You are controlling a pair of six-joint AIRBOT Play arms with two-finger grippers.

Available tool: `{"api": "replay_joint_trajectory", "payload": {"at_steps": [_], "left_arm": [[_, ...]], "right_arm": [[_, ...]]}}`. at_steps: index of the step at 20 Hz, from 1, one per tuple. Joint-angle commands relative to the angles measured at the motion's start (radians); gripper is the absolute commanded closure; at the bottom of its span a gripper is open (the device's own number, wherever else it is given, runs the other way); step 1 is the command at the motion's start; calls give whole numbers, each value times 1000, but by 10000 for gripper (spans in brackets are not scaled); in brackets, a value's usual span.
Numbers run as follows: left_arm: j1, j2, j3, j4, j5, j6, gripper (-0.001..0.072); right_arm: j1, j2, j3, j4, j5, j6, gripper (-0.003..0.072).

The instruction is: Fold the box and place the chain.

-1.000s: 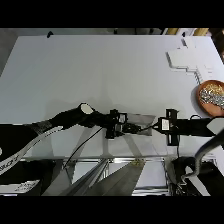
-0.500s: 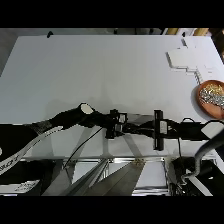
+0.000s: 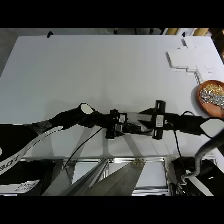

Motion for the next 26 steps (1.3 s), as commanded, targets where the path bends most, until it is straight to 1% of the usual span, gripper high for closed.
{"api": "replay_joint_trajectory", "payload": {"at_steps": [1,4,7,9,11,16,19,26], "left_arm": [[1,0,0,0,0,0,364],[1,0,0,0,0,0,364],[1,0,0,0,0,0,364],[1,0,0,0,0,0,364],[1,0,0,0,0,0,364],[1,0,0,0,0,0,364],[1,0,0,0,0,0,364],[1,0,0,0,0,0,364]], "right_arm": [[-130,36,32,-151,68,1,430],[-280,29,31,-194,163,4,431],[-372,-21,20,-268,184,-5,431],[-374,-80,1,-293,178,-13,433],[-363,-145,-12,-300,177,-66,502],[-309,-273,-12,-394,143,-84,504],[-280,-330,-12,-394,121,-140,504],[-259,-420,-12,-396,49,-163,513]]}}
